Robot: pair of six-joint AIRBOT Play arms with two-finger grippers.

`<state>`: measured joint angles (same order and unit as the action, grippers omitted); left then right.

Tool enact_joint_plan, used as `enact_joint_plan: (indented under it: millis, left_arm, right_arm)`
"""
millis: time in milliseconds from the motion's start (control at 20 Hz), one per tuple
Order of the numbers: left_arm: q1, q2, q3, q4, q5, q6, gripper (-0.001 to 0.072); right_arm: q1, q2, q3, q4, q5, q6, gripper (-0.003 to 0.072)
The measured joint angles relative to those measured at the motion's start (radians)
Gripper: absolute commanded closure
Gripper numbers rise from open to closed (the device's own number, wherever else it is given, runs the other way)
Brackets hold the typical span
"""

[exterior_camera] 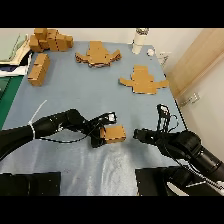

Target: Fold the box.

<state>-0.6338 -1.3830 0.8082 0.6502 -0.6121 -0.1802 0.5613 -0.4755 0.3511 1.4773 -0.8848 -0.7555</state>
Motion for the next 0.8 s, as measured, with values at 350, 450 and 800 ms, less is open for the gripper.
enact_joint_plan:
  millis: [350,450,800]
  left_arm:
    - [-0.004,0.014,0.0,0.0,0.015,-0.003,0.027]
    - [0.005,0.036,0.0,0.011,0.016,-0.003,0.027]
    - [0.211,0.103,0.0,0.174,0.008,-0.236,0.027]
  right_arm:
    - [0.0,0.0,0.0,0.003,-0.001,0.0,0.0682]
    - [0.0,0.0,0.0,0.003,-0.001,0.0,0.0682]
    - [0.0,0.0,0.0,0.002,0.0,0.0,0.0683]
